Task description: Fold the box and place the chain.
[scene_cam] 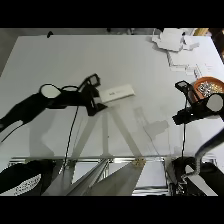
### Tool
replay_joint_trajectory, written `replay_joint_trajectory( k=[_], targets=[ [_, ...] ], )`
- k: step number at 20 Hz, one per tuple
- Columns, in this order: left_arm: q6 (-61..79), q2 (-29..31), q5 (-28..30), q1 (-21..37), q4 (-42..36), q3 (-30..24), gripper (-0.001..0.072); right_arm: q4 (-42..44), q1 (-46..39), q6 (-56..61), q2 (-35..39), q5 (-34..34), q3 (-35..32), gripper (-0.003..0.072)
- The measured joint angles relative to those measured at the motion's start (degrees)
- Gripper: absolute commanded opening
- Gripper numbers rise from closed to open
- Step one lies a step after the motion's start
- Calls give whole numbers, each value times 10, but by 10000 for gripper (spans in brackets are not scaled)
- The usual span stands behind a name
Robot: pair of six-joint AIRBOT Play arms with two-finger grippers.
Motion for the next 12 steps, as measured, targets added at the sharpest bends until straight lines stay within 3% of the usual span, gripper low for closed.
replay_joint_trajectory(
  k=[6,7,9,12],
  targets=[
    [-304,78,-11,171,227,0,214,0,0,0,0,0,0,21],
    [-349,82,-24,200,268,0,231,0,0,0,0,0,0,21],
    [-417,89,-51,252,338,0,356,0,0,0,0,0,0,21],
    [-481,92,-80,317,416,0,356,0,0,0,0,0,0,21]
  ],
)
